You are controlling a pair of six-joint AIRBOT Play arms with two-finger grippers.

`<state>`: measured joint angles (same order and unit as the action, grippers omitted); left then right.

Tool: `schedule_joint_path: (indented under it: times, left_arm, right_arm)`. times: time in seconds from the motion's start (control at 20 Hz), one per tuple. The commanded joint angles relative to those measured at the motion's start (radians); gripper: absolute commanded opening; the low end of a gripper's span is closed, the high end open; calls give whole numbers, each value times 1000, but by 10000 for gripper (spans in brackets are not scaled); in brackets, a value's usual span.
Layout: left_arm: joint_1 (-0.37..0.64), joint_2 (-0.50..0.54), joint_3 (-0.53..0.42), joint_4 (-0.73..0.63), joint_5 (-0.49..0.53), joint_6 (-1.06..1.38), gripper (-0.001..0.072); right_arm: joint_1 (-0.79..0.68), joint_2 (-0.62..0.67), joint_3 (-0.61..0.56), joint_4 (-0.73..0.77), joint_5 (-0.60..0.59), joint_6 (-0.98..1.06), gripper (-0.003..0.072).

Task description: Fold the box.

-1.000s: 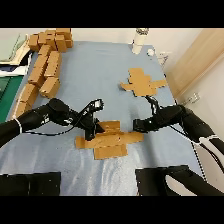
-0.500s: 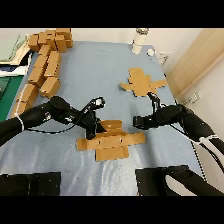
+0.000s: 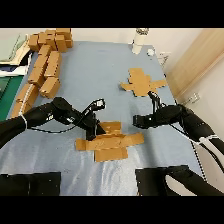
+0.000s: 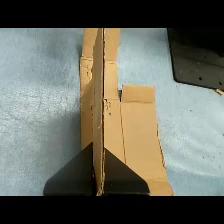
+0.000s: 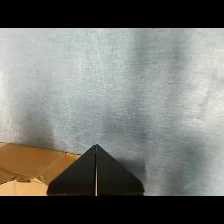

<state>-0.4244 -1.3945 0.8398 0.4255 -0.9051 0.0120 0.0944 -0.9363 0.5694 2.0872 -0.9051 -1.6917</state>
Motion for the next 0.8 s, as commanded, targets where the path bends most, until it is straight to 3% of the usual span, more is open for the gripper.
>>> schedule_joint_path:
  times: [0.0, 0.3, 0.75]
  left_arm:
    - [0, -3, 1, 31, 17, -10, 13]
    - [2, -2, 0, 30, 27, -13, 13]
    - [1, -2, 0, 19, 4, -12, 13]
  right_arm:
    - [0, 1, 1, 0, 12, 0, 3]
    - [0, 1, 1, 50, -55, 0, 3]
    - [1, 80, 0, 114, -468, 6, 3]
